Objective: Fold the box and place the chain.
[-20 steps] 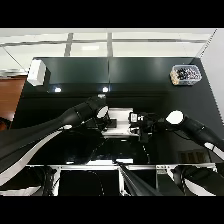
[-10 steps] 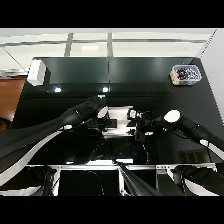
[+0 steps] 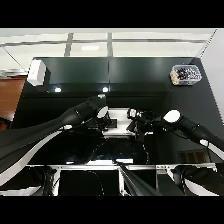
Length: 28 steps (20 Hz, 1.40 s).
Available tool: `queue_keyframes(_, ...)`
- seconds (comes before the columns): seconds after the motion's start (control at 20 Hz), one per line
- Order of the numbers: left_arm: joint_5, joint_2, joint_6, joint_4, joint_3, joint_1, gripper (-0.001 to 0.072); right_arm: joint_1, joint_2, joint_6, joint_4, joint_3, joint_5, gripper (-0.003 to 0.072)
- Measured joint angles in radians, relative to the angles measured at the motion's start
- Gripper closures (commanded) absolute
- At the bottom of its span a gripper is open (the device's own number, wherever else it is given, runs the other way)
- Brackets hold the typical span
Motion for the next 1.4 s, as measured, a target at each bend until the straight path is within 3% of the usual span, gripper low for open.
queue_keyframes(0.2,-0.004,0.0,0.0,0.0,0.0,0.0,0.0685,-0.028,0.051,0.285,-0.088,0.012,0.05,0.0676)
queue_keyframes(0.55,-0.005,0.0,0.003,0.0,0.0,0.0,0.0685,-0.304,0.282,0.879,-0.294,0.106,0.414,0.0676)
queue_keyframes(0.65,-0.005,0.0,0.002,0.001,0.0,0.0,0.0685,-0.413,0.315,0.971,-0.353,0.105,0.412,0.0676)
queue_keyframes(0.9,-0.005,0.0,0.002,0.001,0.0,0.0,0.0685,-0.647,0.311,1.206,-0.431,0.005,0.238,0.0676)
queue_keyframes(1.15,-0.006,0.0,0.002,0.001,0.0,0.0,0.0685,-0.695,0.166,1.188,-0.303,-0.064,0.262,0.0676)
queue_keyframes(1.4,-0.006,0.0,0.002,0.001,0.0,0.0,0.0685,-0.587,-0.013,1.045,-0.104,-0.08,0.343,0.0676)
